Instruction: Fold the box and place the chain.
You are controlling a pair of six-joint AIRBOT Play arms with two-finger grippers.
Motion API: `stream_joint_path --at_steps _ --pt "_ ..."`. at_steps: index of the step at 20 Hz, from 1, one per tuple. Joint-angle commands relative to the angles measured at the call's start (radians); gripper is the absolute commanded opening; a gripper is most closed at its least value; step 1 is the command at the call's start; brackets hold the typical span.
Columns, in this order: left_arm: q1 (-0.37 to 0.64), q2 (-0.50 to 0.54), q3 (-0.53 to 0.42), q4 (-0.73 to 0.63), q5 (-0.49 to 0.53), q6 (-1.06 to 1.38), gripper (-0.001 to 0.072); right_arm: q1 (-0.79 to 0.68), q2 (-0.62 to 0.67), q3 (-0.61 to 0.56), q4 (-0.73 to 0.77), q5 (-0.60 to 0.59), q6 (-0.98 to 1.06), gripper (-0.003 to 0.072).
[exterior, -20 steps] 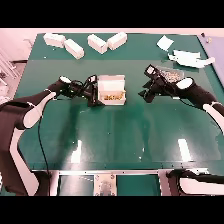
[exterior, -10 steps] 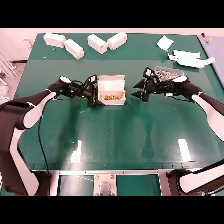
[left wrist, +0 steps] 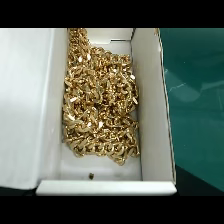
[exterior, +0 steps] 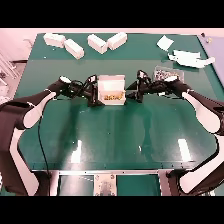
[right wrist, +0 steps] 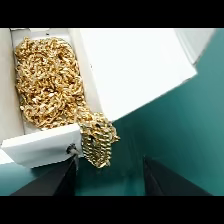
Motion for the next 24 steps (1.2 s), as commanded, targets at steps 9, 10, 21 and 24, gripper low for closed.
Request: stream_joint_path --at_steps 9,10,21,24 --pt "0.001 0.000 0.000 0.000 0.000 0.000 0.0627 0.005 -0.014 0.006 -0.002 0.010 -0.001 0.0115" --pt "0.001 0.000 0.000 0.000 0.000 0.000 0.0627 0.005 -0.014 0.006 -0.002 0.010 -0.001 0.0083" --pt "0.001 0.000 0.000 0.000 0.000 0.000 0.0627 -0.039 0.033 0.007 -0.010 0.011 0.067 0.0278" --pt "0.001 0.000 0.000 0.000 0.001 0.000 0.0627 -0.025 0.028 0.006 -0.040 0.011 0.063 0.0284"
